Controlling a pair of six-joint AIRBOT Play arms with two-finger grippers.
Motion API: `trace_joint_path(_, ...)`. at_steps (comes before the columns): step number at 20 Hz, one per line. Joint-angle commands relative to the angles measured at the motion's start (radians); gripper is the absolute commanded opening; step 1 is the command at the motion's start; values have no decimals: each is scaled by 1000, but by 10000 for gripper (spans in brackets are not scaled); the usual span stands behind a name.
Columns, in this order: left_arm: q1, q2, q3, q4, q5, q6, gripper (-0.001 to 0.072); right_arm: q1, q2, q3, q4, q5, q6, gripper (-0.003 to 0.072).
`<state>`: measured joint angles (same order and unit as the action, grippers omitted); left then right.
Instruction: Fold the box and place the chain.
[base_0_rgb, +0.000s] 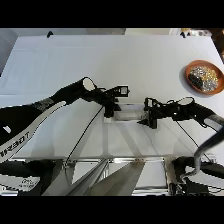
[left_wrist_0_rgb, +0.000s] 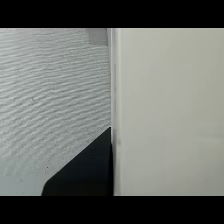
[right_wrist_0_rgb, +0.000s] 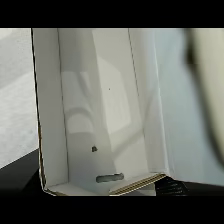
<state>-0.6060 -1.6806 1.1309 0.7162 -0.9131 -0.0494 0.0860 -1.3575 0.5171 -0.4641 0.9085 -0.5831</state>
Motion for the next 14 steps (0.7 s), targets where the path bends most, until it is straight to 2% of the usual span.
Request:
trace_joint_path(1,0,0,0,2,0,-1,10,-2,0,0,-50,-16,-2,376)
trace_joint_path(3,0,0,0,2,0,-1,10,-2,0,0,-55,-26,-2,347)
trace_joint_path(4,0,0,0,2,0,-1,10,-2,0,0,-55,-27,-2,290)
trace_joint_path(14,0,0,0,2,0,-1,10,-2,0,0,-59,-30,-2,291)
